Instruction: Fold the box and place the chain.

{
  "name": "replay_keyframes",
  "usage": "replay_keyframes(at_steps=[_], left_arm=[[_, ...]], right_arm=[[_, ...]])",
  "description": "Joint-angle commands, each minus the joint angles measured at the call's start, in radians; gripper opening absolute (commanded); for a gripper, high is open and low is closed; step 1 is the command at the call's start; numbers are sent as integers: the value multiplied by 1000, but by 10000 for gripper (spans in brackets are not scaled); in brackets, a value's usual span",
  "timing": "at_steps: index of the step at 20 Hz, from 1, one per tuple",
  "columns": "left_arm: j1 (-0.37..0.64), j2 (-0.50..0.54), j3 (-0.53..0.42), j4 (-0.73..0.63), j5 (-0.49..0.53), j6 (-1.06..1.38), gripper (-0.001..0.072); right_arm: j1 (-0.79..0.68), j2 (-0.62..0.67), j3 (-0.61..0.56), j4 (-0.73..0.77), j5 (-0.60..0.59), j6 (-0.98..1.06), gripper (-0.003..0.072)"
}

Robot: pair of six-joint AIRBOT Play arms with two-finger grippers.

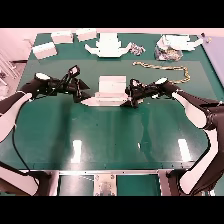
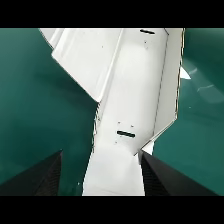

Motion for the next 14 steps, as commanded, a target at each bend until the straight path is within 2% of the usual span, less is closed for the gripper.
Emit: replay_keyframes(at_steps=[1, 5, 14], left_arm=[[9, -52, 34, -5, -56, -5, 548], [6, -105, 73, -5, -79, -5, 548], [6, -113, 82, 17, -105, -4, 549]], right_arm=[[0, 0, 0, 0, 0, 0, 554], [0, 0, 0, 0, 0, 0, 554], [0, 0, 0, 0, 0, 0, 553]])
